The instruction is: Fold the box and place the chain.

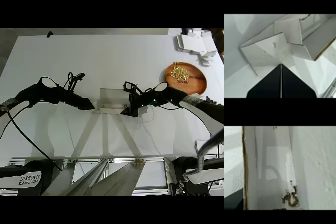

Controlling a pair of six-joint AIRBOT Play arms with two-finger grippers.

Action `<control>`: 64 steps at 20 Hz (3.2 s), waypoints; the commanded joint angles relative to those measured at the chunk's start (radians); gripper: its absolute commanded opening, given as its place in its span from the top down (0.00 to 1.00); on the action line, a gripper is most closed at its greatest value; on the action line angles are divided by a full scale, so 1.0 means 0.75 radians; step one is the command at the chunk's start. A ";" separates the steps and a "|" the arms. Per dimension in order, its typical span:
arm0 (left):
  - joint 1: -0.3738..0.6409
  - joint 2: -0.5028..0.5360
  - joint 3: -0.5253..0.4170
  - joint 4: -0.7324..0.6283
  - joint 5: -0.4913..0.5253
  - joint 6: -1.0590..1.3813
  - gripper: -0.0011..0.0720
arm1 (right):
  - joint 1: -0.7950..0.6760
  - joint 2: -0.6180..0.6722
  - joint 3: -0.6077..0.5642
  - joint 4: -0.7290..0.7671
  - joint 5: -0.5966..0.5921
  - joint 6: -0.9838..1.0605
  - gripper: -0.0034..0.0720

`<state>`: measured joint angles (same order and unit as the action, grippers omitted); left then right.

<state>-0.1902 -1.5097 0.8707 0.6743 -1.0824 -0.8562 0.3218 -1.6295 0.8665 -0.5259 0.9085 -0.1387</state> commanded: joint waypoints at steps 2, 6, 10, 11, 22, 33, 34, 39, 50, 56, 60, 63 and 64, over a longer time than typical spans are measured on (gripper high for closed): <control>0.071 0.058 -0.002 0.095 0.077 -0.009 0.98 | 0.001 0.001 -0.001 0.000 0.000 0.000 0.20; 0.067 0.052 -0.034 0.238 0.166 -0.094 0.98 | 0.001 0.001 -0.001 0.000 0.000 0.000 0.20; 0.026 0.025 -0.130 0.204 0.284 -0.085 0.98 | 0.001 0.001 -0.001 0.000 0.000 0.000 0.20; 0.026 0.015 -0.131 0.155 0.270 -0.077 0.98 | 0.001 0.001 -0.001 0.000 0.000 0.001 0.20; 0.027 0.033 -0.131 -0.186 0.156 0.100 0.98 | 0.001 0.001 -0.001 0.000 0.000 0.001 0.20; 0.027 0.034 -0.131 -0.430 0.072 0.179 0.67 | 0.001 0.001 -0.001 0.000 0.000 0.000 0.20; 0.027 0.037 -0.131 -0.429 0.072 0.179 0.67 | 0.001 0.001 -0.001 0.000 0.000 0.001 0.20; 0.015 0.060 -0.131 -0.429 0.107 0.179 0.30 | 0.001 0.001 -0.001 0.000 0.000 0.001 0.20; -0.061 0.074 -0.131 -0.108 0.260 0.032 0.31 | 0.001 0.001 -0.001 0.000 0.000 0.000 0.20; -0.010 0.106 -0.131 -0.131 0.244 0.022 0.29 | 0.001 0.001 -0.001 0.000 0.000 0.001 0.20; -0.011 0.106 -0.131 -0.250 0.157 0.170 0.27 | 0.001 0.001 -0.001 0.000 0.000 0.000 0.20; -0.011 0.106 -0.131 -0.312 0.137 0.182 0.27 | 0.001 0.001 -0.001 0.000 0.000 0.001 0.20; -0.012 0.106 -0.131 -0.320 0.136 0.184 0.27 | 0.001 0.001 -0.001 0.000 0.000 0.000 0.20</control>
<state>-0.1993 -1.4307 0.7731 0.4805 -0.9600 -0.7452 0.3218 -1.6295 0.8665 -0.5259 0.9085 -0.1387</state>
